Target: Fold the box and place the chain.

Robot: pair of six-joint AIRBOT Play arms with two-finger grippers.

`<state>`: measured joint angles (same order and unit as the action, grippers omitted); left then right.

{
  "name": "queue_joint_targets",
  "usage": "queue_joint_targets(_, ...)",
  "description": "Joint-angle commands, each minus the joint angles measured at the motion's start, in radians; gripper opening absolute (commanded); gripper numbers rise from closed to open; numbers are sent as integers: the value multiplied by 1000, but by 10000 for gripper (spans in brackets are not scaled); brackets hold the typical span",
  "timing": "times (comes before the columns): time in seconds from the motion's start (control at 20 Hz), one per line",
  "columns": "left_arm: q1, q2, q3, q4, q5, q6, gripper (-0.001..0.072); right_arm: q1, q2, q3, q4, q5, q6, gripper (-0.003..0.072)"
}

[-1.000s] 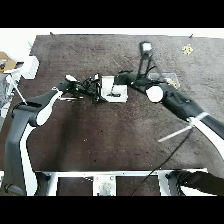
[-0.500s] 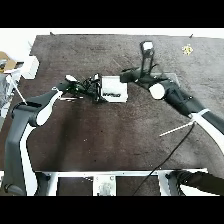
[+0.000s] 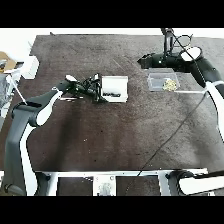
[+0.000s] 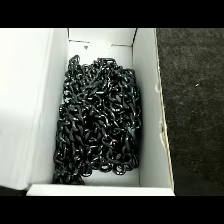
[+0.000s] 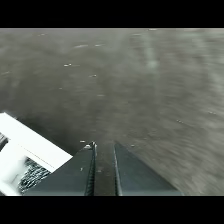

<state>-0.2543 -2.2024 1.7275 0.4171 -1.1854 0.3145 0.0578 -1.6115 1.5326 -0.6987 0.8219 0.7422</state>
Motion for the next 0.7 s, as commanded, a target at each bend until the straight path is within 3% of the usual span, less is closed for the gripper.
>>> queue_joint_targets(0.0,0,1,0,0,0,0,463,-63,-184,138,241,227,-241,139)
queue_joint_targets(0.3,0,1,0,0,0,0,464,-58,-305,140,348,249,-442,140)
queue_joint_targets(0.45,0,1,0,0,0,0,463,-58,-311,136,348,335,-531,138)
queue_joint_targets(0.55,0,1,0,0,0,0,463,-56,-303,132,340,397,-594,58)
queue_joint_targets(0.65,0,1,0,0,0,0,463,-53,-281,98,340,409,-627,58)
